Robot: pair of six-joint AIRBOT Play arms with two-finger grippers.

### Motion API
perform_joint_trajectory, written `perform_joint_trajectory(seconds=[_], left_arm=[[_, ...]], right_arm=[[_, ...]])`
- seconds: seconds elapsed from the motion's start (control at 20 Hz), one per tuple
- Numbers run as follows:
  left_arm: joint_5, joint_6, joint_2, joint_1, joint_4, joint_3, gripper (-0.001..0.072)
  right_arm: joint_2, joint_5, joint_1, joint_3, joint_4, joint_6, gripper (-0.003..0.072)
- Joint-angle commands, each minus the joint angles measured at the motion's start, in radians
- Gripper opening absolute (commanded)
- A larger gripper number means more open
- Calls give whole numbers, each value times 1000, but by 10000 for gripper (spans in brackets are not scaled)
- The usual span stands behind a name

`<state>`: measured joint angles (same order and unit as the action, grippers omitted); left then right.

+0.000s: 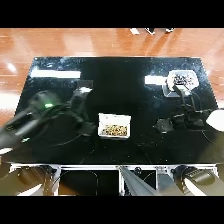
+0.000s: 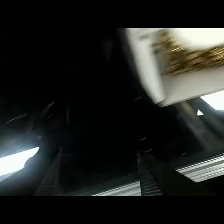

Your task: Fold the box and place the chain.

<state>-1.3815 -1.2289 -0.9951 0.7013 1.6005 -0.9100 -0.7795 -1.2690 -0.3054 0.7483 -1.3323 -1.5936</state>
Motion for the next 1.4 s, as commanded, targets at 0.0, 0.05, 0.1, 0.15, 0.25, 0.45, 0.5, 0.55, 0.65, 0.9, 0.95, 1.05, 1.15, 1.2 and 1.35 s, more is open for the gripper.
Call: perform_joint_trajectory(seconds=[0.0, 0.05, 0.1, 0.15, 0.25, 0.45, 0.5, 0.55, 0.65, 0.9, 0.95, 1.05, 1.15, 1.2, 1.35], left_arm=[[19, -158, 227, -201, 143, 177, 569], [47, -213, 278, -266, 217, 218, 569], [73, -263, 318, -326, 276, 252, 569], [97, -272, 341, -373, 305, 275, 569], [129, -272, 343, -419, 308, 289, 569], [166, -302, 282, -413, 342, 289, 569], [167, -313, 261, -404, 345, 289, 569], [170, -315, 241, -397, 345, 289, 569], [190, -315, 215, -394, 346, 289, 569], [216, -315, 205, -394, 346, 289, 569], [215, -315, 205, -394, 346, 289, 569], [214, -315, 205, -394, 346, 289, 569], [207, -315, 205, -394, 349, 289, 569], [206, -314, 205, -394, 350, 289, 569], [206, -312, 205, -394, 350, 289, 569]], right_arm=[[-168, 69, 0, 132, 62, 77, 712], [-245, 92, 0, 219, 64, 110, 712], [-325, 104, 0, 307, 82, 150, 711], [-410, 105, 0, 399, 122, 201, 711], [-582, 76, -21, 576, 210, 349, 710], [-761, 1, -123, 692, 238, 560, 710], [-782, -26, -151, 692, 238, 583, 710], [-795, -44, -175, 692, 236, 594, 710], [-799, -69, -216, 692, 236, 612, 709], [-799, -237, -267, 689, 232, 630, 666], [-799, -258, -273, 689, 229, 630, 666], [-799, -267, -279, 674, 229, 628, 666], [-796, -281, -283, 652, 226, 620, 666], [-792, -278, -288, 641, 216, 617, 666], [-784, -279, -316, 636, 145, 606, 666]])
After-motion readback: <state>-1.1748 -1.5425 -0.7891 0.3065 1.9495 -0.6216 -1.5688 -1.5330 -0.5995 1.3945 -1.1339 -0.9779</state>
